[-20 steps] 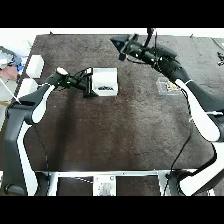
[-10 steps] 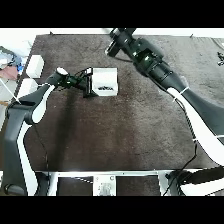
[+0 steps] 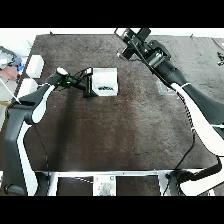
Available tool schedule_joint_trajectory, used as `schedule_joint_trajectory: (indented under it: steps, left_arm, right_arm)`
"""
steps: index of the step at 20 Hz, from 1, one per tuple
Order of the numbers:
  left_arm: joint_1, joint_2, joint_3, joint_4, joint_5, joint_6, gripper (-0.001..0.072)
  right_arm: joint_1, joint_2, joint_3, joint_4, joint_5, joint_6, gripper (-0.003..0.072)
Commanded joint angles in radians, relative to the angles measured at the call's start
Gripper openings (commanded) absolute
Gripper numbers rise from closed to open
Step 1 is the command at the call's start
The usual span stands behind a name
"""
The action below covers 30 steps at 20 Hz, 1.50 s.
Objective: Fold the box and place the chain.
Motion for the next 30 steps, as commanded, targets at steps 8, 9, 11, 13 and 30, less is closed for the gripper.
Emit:
schedule_joint_trajectory:
  steps: [8,9,11,13,30]
  left_arm:
    - [0.0,0.001,0.0,0.0,-0.012,-0.002,0.0073]
    - [0.0,0.001,0.0,0.0,-0.013,-0.002,0.0073]
    - [0.0,0.001,0.0,0.0,-0.019,-0.002,0.0072]
    - [0.0,0.001,0.0,0.0,-0.02,-0.002,0.0073]
    - [0.0,0.001,0.002,0.0,-0.018,-0.002,0.0072]
  right_arm:
    - [-0.098,-0.206,0.287,1.017,0.361,-0.395,0.0007]
    - [-0.116,-0.242,0.325,1.053,0.421,-0.423,0.0008]
    - [-0.146,-0.291,0.379,1.178,0.507,-0.529,0.0007]
    - [-0.154,-0.306,0.386,1.218,0.576,-0.595,0.0008]
    - [-0.144,-0.352,0.385,1.468,1.019,-0.887,0.0008]
